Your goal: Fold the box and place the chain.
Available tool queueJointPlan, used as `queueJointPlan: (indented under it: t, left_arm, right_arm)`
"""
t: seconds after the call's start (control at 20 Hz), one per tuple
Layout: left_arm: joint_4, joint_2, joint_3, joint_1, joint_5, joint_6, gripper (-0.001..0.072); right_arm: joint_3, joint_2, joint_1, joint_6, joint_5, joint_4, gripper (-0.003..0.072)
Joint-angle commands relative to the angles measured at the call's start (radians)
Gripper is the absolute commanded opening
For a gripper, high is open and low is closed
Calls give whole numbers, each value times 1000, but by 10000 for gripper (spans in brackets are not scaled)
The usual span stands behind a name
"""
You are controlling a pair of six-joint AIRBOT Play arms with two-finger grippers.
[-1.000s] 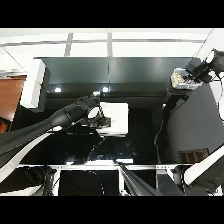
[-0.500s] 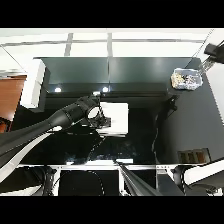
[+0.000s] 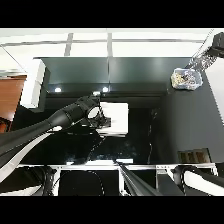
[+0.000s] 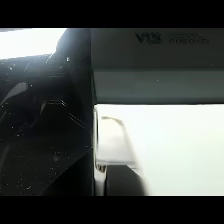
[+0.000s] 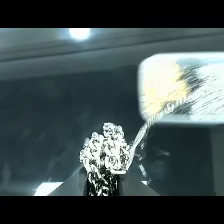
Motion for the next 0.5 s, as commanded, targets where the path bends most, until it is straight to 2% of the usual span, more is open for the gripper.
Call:
queueJointPlan:
  t: [0.0, 0.15, 0.3, 0.45]
  left_arm:
    - [0, 0, 1, 0, 1, 0, 27]
    - [0, 0, 1, 0, 0, 0, 27]
    - [0, 0, 1, 0, 1, 0, 27]
    - [0, 0, 1, 0, 0, 0, 28]
  right_arm:
    - [-193, 210, 76, -22, 87, 93, 15]
    - [-259, 291, 138, -24, 135, 187, 15]
    - [-260, 302, 194, -24, 151, 290, 15]
    - [-260, 302, 247, -22, 136, 321, 15]
